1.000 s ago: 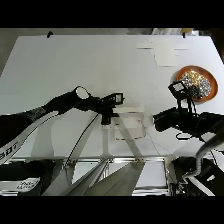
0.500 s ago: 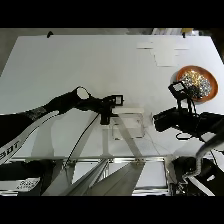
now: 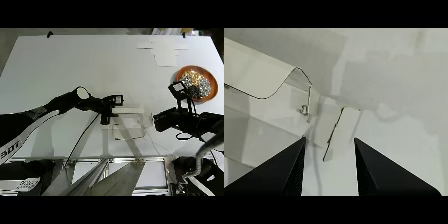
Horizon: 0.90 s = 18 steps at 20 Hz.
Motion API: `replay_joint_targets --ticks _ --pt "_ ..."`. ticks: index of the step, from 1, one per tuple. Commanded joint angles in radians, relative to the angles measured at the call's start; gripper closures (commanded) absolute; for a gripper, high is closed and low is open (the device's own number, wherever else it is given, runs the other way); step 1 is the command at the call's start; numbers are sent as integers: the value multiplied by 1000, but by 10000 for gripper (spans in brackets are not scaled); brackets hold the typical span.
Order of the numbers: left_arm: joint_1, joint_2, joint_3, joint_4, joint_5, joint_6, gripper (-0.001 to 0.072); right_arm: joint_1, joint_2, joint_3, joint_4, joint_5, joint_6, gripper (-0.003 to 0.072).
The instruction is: Fold the box and place the chain.
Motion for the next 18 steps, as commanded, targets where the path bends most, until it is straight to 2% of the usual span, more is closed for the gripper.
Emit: replay_joint_targets --ticks 1,2,3,4,5,11,14,18 --pt "0 -1 0 2 0 -2 701 1 0 0 1 6 0 351" --pt "0 -1 0 2 0 -2 701 1 0 0 7 6 0 363" --pt "0 -1 0 1 0 -2 701 1 0 0 18 8 -2 461" --pt "0 -1 0 1 0 -2 701 1 0 0 36 16 -22 616" --pt "0 -1 0 2 0 -2 701 1 0 0 63 37 -79 670" --pt "0 -1 0 1 0 -2 701 1 0 -5 343 199 -649 670" --pt "0 -1 0 2 0 -2 701 1 0 -50 374 199 -766 670" --pt "0 -1 0 1 0 -2 701 1 0 -109 375 212 -769 670"
